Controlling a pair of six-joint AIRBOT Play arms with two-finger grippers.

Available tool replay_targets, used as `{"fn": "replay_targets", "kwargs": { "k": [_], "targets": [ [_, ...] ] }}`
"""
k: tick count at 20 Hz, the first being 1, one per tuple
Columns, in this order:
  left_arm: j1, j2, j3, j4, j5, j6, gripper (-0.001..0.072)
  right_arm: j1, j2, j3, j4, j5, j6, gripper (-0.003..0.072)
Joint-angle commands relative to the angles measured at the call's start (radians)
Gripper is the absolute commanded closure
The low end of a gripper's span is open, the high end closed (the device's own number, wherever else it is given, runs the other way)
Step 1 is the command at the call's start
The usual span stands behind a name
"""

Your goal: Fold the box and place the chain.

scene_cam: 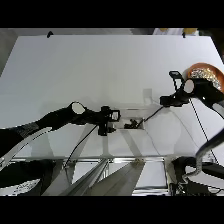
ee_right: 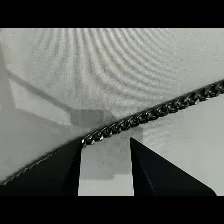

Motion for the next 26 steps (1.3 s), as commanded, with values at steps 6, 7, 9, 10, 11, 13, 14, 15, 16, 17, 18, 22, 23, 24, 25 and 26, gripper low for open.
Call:
{"fn": "replay_targets", "kwargs": {
  "k": [6,7,9,10,11,13,14,15,16,17,18,22,23,24,25,26],
  "targets": [
    [0.000,0.001,0.000,0.000,0.000,0.000,0.0503,0.000,-0.022,0.000,0.000,0.006,0.002,0.0671],
    [0.000,0.001,0.000,0.000,0.000,0.000,0.0503,0.000,-0.009,0.000,0.000,0.016,-0.005,0.0671],
    [0.000,0.001,0.000,0.000,0.000,0.000,0.0503,0.000,0.039,0.000,0.000,0.047,-0.009,0.0671],
    [0.000,0.001,0.000,0.000,0.000,0.000,0.0503,0.002,0.075,0.000,0.003,0.068,-0.012,0.0671],
    [0.000,0.001,0.000,0.000,0.000,0.000,0.0503,0.010,0.115,0.000,0.003,0.089,-0.013,0.0671],
    [0.000,0.001,0.000,0.000,0.000,0.000,0.0503,0.043,0.210,0.000,0.009,0.149,-0.017,0.0671],
    [0.000,0.001,0.000,0.000,0.000,0.000,0.0503,0.067,0.262,0.000,0.024,0.188,-0.028,0.0671],
    [0.000,0.001,0.000,0.000,0.000,0.000,0.0503,0.095,0.317,0.000,0.040,0.220,-0.032,0.0671],
    [0.000,0.001,0.000,0.000,0.000,0.000,0.0503,0.124,0.368,0.000,0.056,0.242,-0.032,0.0671],
    [0.000,0.001,0.000,0.000,0.000,0.000,0.0503,0.160,0.423,0.000,0.082,0.261,-0.031,0.0671],
    [0.000,0.001,0.000,0.000,0.000,0.000,0.0503,0.192,0.473,0.000,0.114,0.276,-0.031,0.0671],
    [0.000,0.001,0.000,0.000,0.000,0.000,0.0503,0.304,0.646,0.000,0.290,0.278,-0.030,0.0671],
    [0.000,0.001,0.000,0.000,0.000,0.000,0.0503,0.324,0.676,0.000,0.329,0.275,-0.030,0.0671],
    [0.000,0.001,0.000,0.000,0.000,0.000,0.0503,0.340,0.697,0.000,0.360,0.271,-0.030,0.0671],
    [0.000,0.001,0.000,0.000,0.000,0.000,0.0503,0.351,0.713,0.000,0.391,0.271,-0.030,0.0671],
    [0.000,0.001,0.000,0.000,0.000,0.000,0.0503,0.359,0.721,0.000,0.416,0.270,-0.030,0.0671]
  ]
}}
